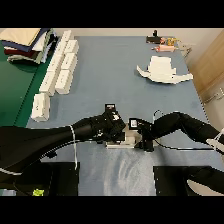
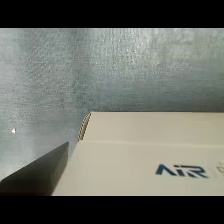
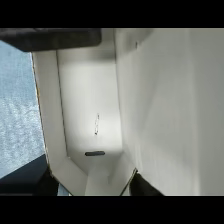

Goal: Fold the box.

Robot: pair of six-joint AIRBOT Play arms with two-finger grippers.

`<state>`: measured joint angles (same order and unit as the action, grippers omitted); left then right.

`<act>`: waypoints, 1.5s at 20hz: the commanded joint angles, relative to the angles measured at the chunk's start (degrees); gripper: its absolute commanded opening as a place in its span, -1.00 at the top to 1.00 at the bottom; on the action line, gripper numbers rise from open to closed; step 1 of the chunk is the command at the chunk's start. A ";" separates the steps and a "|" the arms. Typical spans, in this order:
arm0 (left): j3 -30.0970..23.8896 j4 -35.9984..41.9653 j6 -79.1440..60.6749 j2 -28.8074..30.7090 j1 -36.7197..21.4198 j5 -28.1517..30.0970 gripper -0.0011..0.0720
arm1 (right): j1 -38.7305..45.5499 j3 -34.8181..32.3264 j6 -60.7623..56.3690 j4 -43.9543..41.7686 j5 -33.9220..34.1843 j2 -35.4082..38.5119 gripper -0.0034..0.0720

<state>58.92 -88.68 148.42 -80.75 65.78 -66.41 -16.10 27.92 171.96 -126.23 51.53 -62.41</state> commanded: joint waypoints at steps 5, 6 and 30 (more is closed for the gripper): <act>0.07 -1.18 -0.09 0.02 -0.04 -0.04 0.05 | -0.02 0.04 0.00 0.00 -0.02 -0.02 -0.23; 0.09 -1.16 -0.09 0.04 -0.04 -0.13 0.05 | -0.02 0.04 0.00 0.00 -0.02 -0.02 -0.23; 3.08 1.95 -46.07 19.50 -3.76 -15.89 0.94 | -0.02 0.04 0.00 0.00 -0.02 -0.02 -0.23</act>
<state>64.53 -87.09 116.36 -66.39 64.03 -86.91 -16.10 27.92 171.98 -126.23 51.51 -62.41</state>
